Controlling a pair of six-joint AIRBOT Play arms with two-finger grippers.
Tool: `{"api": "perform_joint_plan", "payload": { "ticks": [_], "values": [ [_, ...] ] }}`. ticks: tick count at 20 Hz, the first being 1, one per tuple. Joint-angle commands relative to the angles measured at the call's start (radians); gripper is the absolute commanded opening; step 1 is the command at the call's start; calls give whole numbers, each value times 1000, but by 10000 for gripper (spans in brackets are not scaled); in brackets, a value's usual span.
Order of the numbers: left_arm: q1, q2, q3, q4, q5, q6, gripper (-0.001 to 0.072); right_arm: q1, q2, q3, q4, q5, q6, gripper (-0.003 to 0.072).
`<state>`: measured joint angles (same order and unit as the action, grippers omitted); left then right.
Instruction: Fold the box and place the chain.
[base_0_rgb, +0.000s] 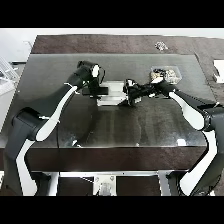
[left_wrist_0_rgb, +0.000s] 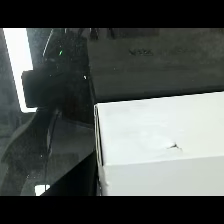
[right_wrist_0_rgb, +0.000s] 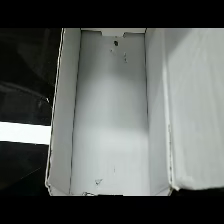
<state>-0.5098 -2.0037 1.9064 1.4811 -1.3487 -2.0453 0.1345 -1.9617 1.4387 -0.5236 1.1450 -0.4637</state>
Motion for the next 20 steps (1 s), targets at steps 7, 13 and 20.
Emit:
{"api": "perform_joint_plan", "payload": {
  "ticks": [7, 13, 20],
  "values": [
    [-14, -62, 85, -4, -65, 27, 22, 0, 0, 0, -1, 1, 0, 577],
    [-14, -58, 113, -24, -78, 30, 23, 0, 0, 0, -1, 1, 0, 577],
    [7, -9, 115, -56, -112, 59, 488, 0, 0, 0, -1, 1, 0, 577]
  ]
}}
